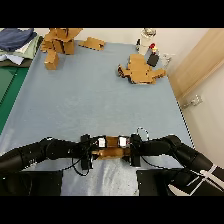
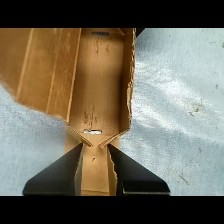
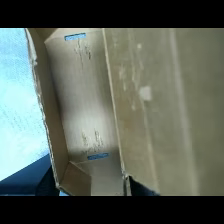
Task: Fold the box.
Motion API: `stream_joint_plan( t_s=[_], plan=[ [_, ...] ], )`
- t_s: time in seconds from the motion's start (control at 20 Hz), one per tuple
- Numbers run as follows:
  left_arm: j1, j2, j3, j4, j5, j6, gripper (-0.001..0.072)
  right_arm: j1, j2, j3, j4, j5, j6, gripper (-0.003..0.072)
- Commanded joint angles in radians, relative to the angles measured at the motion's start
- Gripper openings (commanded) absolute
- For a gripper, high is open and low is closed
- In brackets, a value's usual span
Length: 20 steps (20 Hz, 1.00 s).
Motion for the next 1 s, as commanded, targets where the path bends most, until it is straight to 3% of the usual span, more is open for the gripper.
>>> stream_joint_plan(
  t_s=[0.0,0.35,0.4,0.45,0.95],
  plan=[
    [0.001,-0.011,0.000,-0.001,0.022,0.018,0.0225,0.001,0.000,0.000,0.000,0.001,0.000,0.0496],
    [-0.037,-0.017,0.002,-0.009,0.106,0.024,0.0217,0.001,0.000,0.000,0.000,0.000,0.000,0.0496],
    [-0.037,-0.017,0.002,-0.009,0.103,0.024,0.0073,0.001,0.000,0.000,0.000,0.000,0.000,0.0496],
    [-0.037,-0.017,0.002,-0.009,0.103,0.024,0.0053,0.001,0.000,0.000,0.000,0.001,0.000,0.0496],
    [-0.064,-0.029,0.001,-0.093,0.171,0.058,0.0053,0.001,0.000,0.000,0.000,0.000,0.000,0.0496]
  ],
)
